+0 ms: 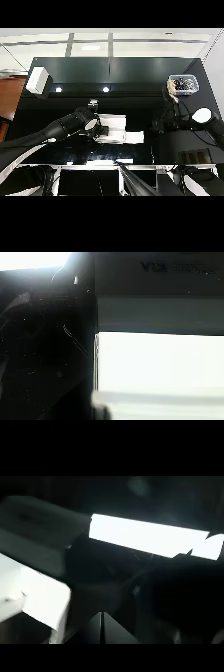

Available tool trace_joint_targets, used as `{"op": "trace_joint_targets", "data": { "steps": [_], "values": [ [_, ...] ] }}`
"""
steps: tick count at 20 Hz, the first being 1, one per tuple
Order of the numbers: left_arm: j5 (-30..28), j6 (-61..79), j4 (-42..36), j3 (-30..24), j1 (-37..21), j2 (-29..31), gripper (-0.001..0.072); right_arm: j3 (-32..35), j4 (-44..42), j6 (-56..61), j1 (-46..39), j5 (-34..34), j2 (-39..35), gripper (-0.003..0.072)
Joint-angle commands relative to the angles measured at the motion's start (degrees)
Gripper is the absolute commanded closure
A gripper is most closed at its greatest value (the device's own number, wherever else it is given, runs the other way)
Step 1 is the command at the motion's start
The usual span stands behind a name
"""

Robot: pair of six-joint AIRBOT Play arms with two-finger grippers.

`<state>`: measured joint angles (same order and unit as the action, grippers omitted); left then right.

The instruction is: Fold the box and place the chain.

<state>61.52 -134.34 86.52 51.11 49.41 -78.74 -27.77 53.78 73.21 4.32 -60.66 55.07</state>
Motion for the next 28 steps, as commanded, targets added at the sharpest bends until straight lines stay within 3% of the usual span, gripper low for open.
{"op": "trace_joint_targets", "data": {
  "steps": [1, 6, 9, 11, 12, 13, 14, 15, 22, 24, 28],
  "values": [
    [0.0, 0.0, -0.2, 0.0, -0.1, 0.0, 0.068, 6.1, -3.6, 6.9, -1.2, -0.3, 2.1, 0.0661],
    [0.1, 0.0, -0.3, 0.0, -0.1, 0.0, 0.068, 7.6, -18.9, 0.4, 10.0, 10.1, 9.7, 0.0662],
    [0.1, 0.0, -0.5, 0.0, -0.1, 0.0, 0.068, 6.1, -26.8, -5.1, 12.9, 10.0, 11.2, 0.0647],
    [0.1, 0.0, -0.5, 0.0, -0.1, 0.0, 0.068, 3.3, -25.3, -5.1, 12.4, 7.5, 11.2, 0.0307],
    [0.1, 0.0, -0.7, 0.0, -0.1, 0.0, 0.068, 1.4, -23.7, -5.1, 12.0, 5.0, 11.1, 0.0293],
    [0.1, 0.0, -0.8, 0.0, -0.2, 0.0, 0.068, -0.2, -22.4, -5.1, 11.8, 2.6, 11.1, 0.0185],
    [0.0, 0.0, -1.4, 0.0, -0.3, 0.0, 0.068, -1.6, -21.5, -5.1, 11.8, 0.4, 11.1, 0.0024],
    [0.0, 0.0, -1.6, 0.0, -0.4, 0.0, 0.068, -3.0, -19.9, -5.1, 11.8, -1.7, 11.1, 0.0001],
    [0.1, 0.0, -1.6, 0.0, -0.4, 0.0, 0.068, -5.9, -18.2, -4.3, 12.3, -5.5, 11.1, 0.0005],
    [0.1, 0.0, -1.6, 0.0, -0.4, 0.0, 0.068, -5.9, -18.3, -1.6, 13.5, -5.6, 11.1, 0.0144],
    [0.1, 0.4, -1.6, 0.0, -0.4, 0.0, 0.068, -5.9, -18.2, 1.2, 16.9, -3.9, 11.1, 0.0302]
  ]
}}
